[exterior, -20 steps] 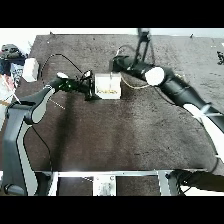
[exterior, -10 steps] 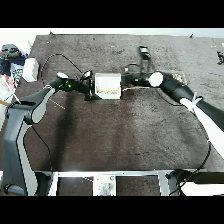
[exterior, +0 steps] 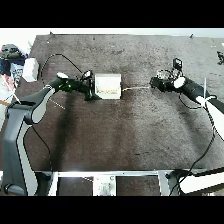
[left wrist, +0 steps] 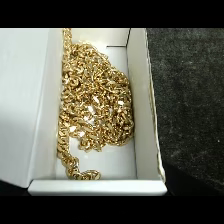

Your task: Fold the box and place the chain.

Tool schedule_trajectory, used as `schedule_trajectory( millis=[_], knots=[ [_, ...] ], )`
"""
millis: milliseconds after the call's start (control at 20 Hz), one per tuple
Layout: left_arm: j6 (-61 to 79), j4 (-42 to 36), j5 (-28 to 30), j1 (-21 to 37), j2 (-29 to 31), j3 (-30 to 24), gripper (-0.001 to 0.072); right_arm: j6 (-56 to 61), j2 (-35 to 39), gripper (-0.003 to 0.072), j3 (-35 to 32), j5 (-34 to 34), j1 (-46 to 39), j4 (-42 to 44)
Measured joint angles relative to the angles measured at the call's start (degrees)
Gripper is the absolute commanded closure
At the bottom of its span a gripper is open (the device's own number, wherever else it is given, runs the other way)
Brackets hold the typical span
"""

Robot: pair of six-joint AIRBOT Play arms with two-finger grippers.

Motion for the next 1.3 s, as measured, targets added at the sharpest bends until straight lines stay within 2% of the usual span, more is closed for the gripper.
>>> schedule_trajectory(
  millis=[150,200,250,350,550,900,1100,1300],
  knots=[
    [0.0,0.0,0.0,0.0,0.0,0.0,0.0315,0.8,-3.4,0.0306,1.6,-1.7,-0.4,1.7],
    [0.0,0.0,0.0,0.0,0.0,0.0,0.0315,0.8,-4.6,0.0482,2.4,-2.1,-0.2,2.2],
    [0.0,0.0,0.0,0.0,0.0,0.0,0.0315,1.0,-5.7,0.0587,3.2,-2.3,-0.1,2.6],
    [0.0,0.0,0.0,0.0,0.0,0.0,0.0315,1.2,-7.6,0.0671,4.3,-3.0,0.1,3.6],
    [0.0,0.0,0.0,0.0,0.0,0.0,0.0315,0.3,-6.6,0.0672,5.2,-1.1,1.0,5.6],
    [0.0,0.0,0.0,0.0,0.0,0.0,0.0315,-6.9,9.8,0.0672,5.5,5.6,10.0,6.5],
    [0.0,0.0,0.0,0.0,0.0,0.0,0.0315,-9.2,17.4,0.0672,5.6,4.8,17.0,7.0],
    [0.0,0.0,0.0,0.0,0.0,0.0,0.0315,-9.8,19.8,0.0671,5.6,0.6,24.0,7.5]
  ],
)
